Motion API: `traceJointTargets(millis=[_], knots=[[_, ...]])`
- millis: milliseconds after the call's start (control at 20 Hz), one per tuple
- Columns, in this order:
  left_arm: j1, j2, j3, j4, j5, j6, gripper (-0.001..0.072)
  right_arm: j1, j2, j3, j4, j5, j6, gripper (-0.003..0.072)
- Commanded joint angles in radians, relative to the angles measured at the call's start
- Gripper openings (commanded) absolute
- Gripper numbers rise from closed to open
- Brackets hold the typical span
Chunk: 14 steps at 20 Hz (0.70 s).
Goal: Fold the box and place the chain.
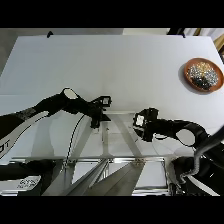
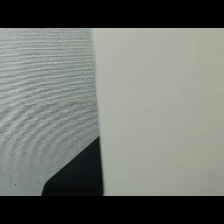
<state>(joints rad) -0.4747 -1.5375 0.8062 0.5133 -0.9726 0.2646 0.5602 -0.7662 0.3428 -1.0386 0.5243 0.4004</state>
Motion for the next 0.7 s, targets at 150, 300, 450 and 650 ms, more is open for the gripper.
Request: traceJointTargets(millis=[150,300,450,650], knots=[[0.0,-0.001,0.0,-0.001,0.004,0.0,0.0012,-0.043,0.003,-0.02,0.034,0.177,-0.152,0.0638],[0.0,-0.001,0.0,-0.001,0.004,0.0,0.0012,0.034,0.076,-0.12,0.011,0.15,-0.219,0.0639],[0.0,-0.001,0.0,0.0,0.004,0.0,0.0012,0.154,0.247,-0.193,0.014,0.123,-0.214,0.054],[-0.001,-0.001,0.0,-0.001,0.004,0.0,0.0012,0.246,0.281,-0.215,-0.012,0.068,-0.112,0.0552]])
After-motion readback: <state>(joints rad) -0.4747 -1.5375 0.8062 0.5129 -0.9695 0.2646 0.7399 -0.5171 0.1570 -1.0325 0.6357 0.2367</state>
